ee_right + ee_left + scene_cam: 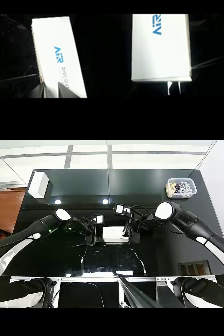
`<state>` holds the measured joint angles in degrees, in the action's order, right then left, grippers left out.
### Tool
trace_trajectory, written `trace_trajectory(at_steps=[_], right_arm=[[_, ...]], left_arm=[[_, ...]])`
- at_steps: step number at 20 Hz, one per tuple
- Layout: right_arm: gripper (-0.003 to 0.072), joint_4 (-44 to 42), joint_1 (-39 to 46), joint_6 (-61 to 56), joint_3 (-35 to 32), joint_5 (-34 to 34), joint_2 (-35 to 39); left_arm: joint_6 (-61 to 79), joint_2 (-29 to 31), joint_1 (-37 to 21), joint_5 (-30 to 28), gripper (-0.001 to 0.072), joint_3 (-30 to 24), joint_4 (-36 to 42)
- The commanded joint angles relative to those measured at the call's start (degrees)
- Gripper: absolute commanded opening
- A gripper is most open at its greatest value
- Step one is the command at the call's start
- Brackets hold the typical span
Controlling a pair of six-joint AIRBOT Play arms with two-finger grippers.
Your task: Fold the box and place the chain.
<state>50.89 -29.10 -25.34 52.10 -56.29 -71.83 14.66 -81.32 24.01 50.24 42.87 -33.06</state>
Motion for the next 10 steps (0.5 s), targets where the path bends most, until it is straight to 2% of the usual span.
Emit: trace_trajectory(at_steps=[1, 10], right_arm=[[0.0209, -0.3, -0.1, 0.0, 0.0, 0.0, 0.0], [0.0211, -0.3, -0.1, 0.0, -0.4, 0.0, -0.1]], left_arm=[[-0.1, 0.0, 0.0, -0.3, 0.0350, 0.0, -0.1], [-0.1, 0.0, 0.0, -0.3, 0.0350, 0.0, -0.1]])
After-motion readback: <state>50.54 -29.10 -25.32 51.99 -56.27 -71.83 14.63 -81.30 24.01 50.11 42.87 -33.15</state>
